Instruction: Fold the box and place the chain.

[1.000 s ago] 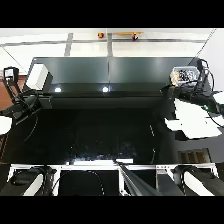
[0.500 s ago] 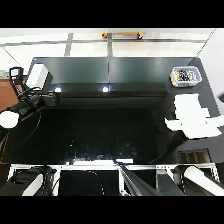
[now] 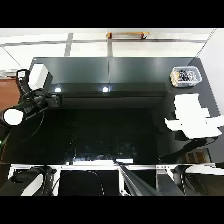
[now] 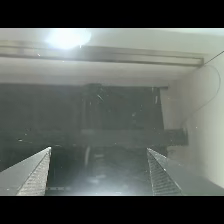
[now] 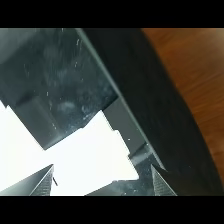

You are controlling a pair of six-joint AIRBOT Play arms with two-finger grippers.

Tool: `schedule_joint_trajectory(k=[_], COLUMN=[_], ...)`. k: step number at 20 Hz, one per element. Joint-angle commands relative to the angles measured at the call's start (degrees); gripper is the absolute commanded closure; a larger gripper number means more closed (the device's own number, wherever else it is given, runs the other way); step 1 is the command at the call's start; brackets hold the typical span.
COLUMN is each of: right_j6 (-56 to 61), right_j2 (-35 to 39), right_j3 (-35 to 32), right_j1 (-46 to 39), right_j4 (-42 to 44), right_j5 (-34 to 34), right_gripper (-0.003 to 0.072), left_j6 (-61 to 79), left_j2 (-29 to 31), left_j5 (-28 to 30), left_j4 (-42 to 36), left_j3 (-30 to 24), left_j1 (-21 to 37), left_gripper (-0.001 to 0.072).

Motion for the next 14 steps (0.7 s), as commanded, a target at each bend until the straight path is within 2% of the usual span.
schedule_joint_trajectory(k=[1, 5, 7, 8, 9, 10, 11, 14], right_j6=[-7.32, -10.78, -11.3, -11.32, -11.3, -11.3, -11.28, -9.55], right_j2=[-3.78, -3.91, -3.91, -3.89, -3.89, -3.89, -3.82, -2.43], right_j3=[2.1, 2.12, 2.1, 2.1, 2.1, 2.1, 2.1, 1.44], right_j1=[1.4, 3.21, 3.69, 3.76, 3.76, 3.76, 3.76, 5.22], right_j4=[0.42, 0.63, 0.44, 0.39, 0.48, 0.48, 0.76, 4.22], right_j5=[1.33, 1.46, 3.5, 4.35, 5.46, 7.02, 9.31, 15.21], right_gripper=[-0.0032, -0.003, 0.0193, 0.0274, 0.0441, 0.0534, 0.0673, 0.0674], left_j6=[0.02, 0.02, 0.02, 0.02, 0.02, 0.02, 0.02, 0.02], left_j2=[-0.63, -0.63, -0.63, -0.63, -0.63, -0.63, -0.63, -0.63], left_j5=[-0.33, -1.2, -1.86, -2.08, -2.34, -2.69, -2.91, -2.95], left_j4=[-0.26, -0.26, -0.26, -0.28, -0.28, -0.28, -0.28, -0.26], left_j3=[0.0, 0.0, 0.0, 0.0, 0.0, 0.0, 0.0, 0.0], left_j1=[-0.02, 0.0, -0.02, -0.02, -0.02, -0.02, 0.0, 0.0], left_gripper=[0.0004, 0.0004, 0.0004, 0.0005, 0.0005, 0.0004, 0.0004, 0.0005])
